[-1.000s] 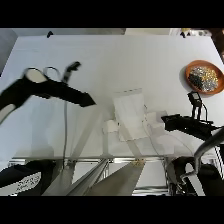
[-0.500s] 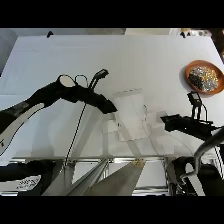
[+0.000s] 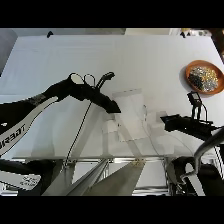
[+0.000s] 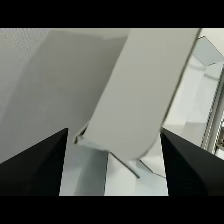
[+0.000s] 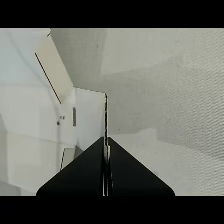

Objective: Fold the box and place the chain.

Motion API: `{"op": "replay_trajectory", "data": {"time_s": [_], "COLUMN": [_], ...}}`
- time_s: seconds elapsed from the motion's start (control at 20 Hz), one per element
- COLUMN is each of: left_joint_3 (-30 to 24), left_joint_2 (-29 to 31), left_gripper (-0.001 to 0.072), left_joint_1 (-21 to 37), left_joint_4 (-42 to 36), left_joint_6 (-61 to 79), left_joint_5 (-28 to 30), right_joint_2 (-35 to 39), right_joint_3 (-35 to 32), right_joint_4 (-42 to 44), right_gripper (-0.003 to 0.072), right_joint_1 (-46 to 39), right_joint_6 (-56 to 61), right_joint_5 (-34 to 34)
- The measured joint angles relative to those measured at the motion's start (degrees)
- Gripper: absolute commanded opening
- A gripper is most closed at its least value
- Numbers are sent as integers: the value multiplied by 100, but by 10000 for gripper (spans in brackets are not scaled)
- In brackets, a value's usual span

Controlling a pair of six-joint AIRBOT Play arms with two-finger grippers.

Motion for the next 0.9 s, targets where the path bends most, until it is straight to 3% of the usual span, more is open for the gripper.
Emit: {"op": "replay_trajectory", "data": {"time_s": [0.2, 0.3, 0.35, 0.4, 0.65, 0.7, 0.75, 0.9], "left_joint_3": [17, 17, 20, 20, 20, 22, 20, 22], "left_joint_2": [-76, -151, -181, -208, -245, -245, -247, -247], "left_gripper": [612, 549, 498, 392, 162, 47, 5, 4], "left_joint_1": [-223, -299, -319, -334, -267, -236, -199, -122], "left_joint_4": [-184, -205, -223, -221, -127, -72, -20, 20], "left_joint_6": [234, 299, 326, 361, 599, 643, 708, 1025], "left_joint_5": [96, 98, 98, 76, 50, 46, 48, 11], "right_joint_2": [0, 0, 0, 0, 0, 0, 0, 0], "right_joint_3": [0, 0, 0, 0, 0, 0, 0, -2], "right_joint_4": [0, 0, 2, 0, 0, 0, -2, 7], "right_gripper": [16, 16, 16, 16, 16, 16, 16, 16], "right_joint_1": [0, 0, 0, 0, 0, 0, 0, 2], "right_joint_6": [0, 0, 0, 0, 0, 0, -2, 0], "right_joint_5": [0, 2, 2, 2, 2, 2, 2, 11]}}
